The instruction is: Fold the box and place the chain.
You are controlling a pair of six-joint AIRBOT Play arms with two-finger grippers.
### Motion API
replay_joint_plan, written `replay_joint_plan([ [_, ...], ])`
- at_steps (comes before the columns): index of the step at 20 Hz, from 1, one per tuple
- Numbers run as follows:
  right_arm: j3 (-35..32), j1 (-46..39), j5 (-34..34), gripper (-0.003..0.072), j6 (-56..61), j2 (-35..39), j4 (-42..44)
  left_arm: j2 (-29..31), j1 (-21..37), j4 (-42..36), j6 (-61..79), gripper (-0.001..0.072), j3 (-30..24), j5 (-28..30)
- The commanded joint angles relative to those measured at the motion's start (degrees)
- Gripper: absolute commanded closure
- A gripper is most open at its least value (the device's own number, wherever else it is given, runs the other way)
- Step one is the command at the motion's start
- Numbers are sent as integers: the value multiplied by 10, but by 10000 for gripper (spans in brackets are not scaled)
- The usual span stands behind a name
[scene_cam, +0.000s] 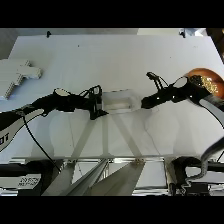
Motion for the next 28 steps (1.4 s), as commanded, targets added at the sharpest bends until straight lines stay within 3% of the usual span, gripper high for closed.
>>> replay_joint_plan([
  [1, 0, 3, 6, 420, -6, 1, 63, 0, 0, 0, 0, 336, 0, 0],
  [7, 0, 3, 18, 416, -29, 8, 116, 0, 0, 0, 0, 336, 0, 0],
  [9, 0, 3, 30, 339, -29, 17, 117, 0, 0, 0, 0, 336, 0, 0],
  [15, 0, 8, 39, 318, -53, 25, 130, 0, 0, 0, 0, 336, 0, 0],
  [21, 0, 35, -28, 220, -54, 25, 86, 0, 0, 0, 0, 336, 0, 0],
  [28, 0, 76, -88, 204, -6, 25, 77, 0, 0, 0, 0, 336, 0, 0],
])
